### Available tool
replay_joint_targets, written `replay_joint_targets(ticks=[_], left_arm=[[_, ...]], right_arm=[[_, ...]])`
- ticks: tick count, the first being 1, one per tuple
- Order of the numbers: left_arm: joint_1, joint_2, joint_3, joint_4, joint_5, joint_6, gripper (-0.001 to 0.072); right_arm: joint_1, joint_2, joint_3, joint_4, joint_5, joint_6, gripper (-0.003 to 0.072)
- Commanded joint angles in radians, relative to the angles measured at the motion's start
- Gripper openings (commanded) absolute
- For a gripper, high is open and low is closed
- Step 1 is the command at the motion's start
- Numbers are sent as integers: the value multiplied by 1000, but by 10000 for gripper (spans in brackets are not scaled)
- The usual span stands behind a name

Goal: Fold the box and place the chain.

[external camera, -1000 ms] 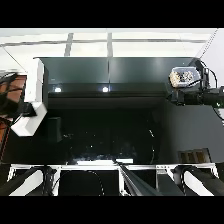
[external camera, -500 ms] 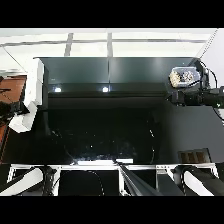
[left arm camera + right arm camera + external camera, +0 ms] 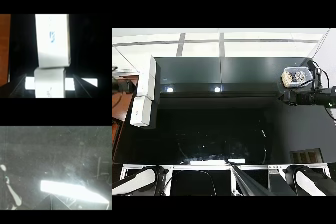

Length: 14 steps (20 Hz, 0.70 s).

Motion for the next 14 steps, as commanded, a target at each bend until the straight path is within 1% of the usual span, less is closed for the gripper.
replay_joint_targets(ticks=[1, 2, 3, 4, 5, 6, 8, 9, 10, 11, 12, 14], left_arm=[[-51, 2, 136, -26, -87, -77, 196], [-64, 11, 147, -78, -142, -119, 29], [-81, 26, 134, -150, -173, -131, 29], [-111, 52, 93, -225, -172, -127, 28], [-148, 89, 35, -282, -140, -101, 28], [-195, 135, -50, -328, -78, -36, 29], [-279, 214, -233, -330, 67, -11, 29], [-303, 240, -305, -319, 108, -11, 29], [-315, 264, -359, -316, 115, -13, 29], [-317, 285, -396, -322, 114, -16, 29], [-317, 304, -419, -321, 114, -15, 29], [-311, 325, -431, -314, 109, -15, 30]], right_arm=[[14, -1, 0, 0, -4, 4, 17], [25, -1, 0, -1, -9, 4, 17], [40, -1, 0, -2, -22, 3, 17], [60, -1, -4, -9, -51, 3, 17], [80, -1, -14, -24, -93, -8, 17], [103, -1, -34, -62, -159, -15, 17], [133, -1, -94, -163, -304, -12, 17], [134, -1, -126, -182, -356, -11, 17], [134, -1, -154, -183, -371, -8, 17], [134, -1, -164, -172, -344, -5, 18], [134, -1, -164, -156, -308, -5, 17], [134, -1, -164, -157, -285, -5, 17]])
